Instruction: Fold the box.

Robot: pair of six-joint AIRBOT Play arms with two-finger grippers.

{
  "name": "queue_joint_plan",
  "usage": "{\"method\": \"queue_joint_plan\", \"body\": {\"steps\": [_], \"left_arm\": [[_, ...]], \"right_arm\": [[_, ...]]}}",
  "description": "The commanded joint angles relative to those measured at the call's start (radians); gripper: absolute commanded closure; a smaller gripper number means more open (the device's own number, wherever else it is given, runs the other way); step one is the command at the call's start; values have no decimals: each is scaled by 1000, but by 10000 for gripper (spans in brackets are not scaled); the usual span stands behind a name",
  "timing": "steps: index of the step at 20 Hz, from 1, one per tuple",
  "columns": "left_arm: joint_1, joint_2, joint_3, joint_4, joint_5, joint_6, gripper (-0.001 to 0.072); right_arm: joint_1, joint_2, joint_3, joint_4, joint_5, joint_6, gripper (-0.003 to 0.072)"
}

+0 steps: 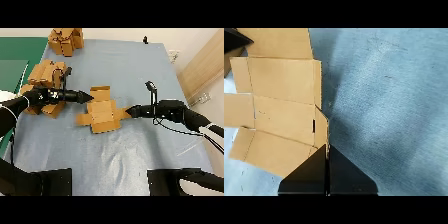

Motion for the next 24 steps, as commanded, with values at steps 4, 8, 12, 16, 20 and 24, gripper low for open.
{"method": "queue_joint_plan", "body": {"steps": [4,8,12,16,20,24], "left_arm": [[-6,-1,1,2,7,74,694],[-5,1,4,2,-95,301,696],[-7,3,34,3,-118,483,697],[-10,3,49,10,-196,608,699],[-15,3,49,50,-227,627,699],[-15,3,49,92,-223,615,697]], "right_arm": [[0,23,0,-124,-25,10,466],[-19,175,82,-677,-90,239,147],[39,335,162,-872,-292,233,154],[357,337,161,-930,-359,290,157],[634,184,161,-1090,-251,398,171],[774,-8,162,-1465,-95,581,163]]}}
